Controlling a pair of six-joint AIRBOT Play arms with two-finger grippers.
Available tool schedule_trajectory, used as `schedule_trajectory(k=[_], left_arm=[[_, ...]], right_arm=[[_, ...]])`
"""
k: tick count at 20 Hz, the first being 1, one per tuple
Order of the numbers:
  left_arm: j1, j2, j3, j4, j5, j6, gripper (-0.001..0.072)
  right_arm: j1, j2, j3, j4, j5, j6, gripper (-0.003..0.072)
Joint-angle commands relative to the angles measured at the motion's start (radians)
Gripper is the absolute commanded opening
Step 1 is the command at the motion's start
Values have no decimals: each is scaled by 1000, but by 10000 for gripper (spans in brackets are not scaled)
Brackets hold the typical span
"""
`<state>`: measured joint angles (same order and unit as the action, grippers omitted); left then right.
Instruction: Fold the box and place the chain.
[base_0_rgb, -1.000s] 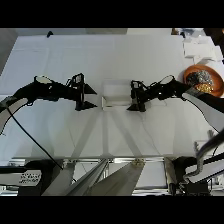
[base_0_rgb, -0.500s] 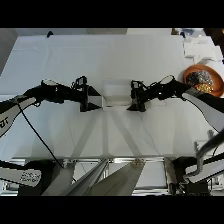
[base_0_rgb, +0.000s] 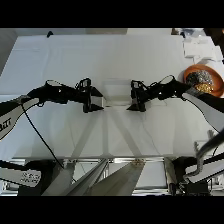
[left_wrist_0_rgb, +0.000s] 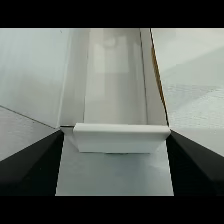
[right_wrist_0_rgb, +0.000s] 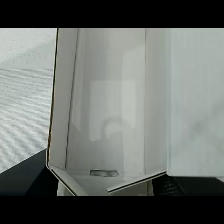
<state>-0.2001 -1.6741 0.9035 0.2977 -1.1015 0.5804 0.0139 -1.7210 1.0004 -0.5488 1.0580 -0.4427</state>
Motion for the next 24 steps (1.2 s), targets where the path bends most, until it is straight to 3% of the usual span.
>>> schedule_trajectory(k=[1, 5, 12, 14, 19, 21, 23, 24], left_arm=[[-16, 0, 1, -9, 17, 3, 695], [-27, 0, 5, 11, 28, -3, 695], [-98, 0, 22, 83, 142, -80, 690], [-111, 0, 23, 81, 172, -91, 618], [-126, -1, 25, 82, 190, -91, 608], [-126, -1, 25, 78, 189, -91, 401], [-125, -1, 25, 77, 189, -91, 332], [-125, -1, 25, 76, 189, -91, 262]], right_arm=[[0, 0, 0, 0, 0, 0, 458], [0, 1, 0, 0, 0, 0, 458], [0, 1, 0, 0, 0, 0, 458], [0, 0, 0, 0, 0, 0, 458], [0, 0, 0, 0, 0, 0, 458], [0, 0, 0, 0, 0, 0, 458], [0, 0, 0, 0, 0, 0, 458], [0, 1, 0, 0, 0, 0, 458]])
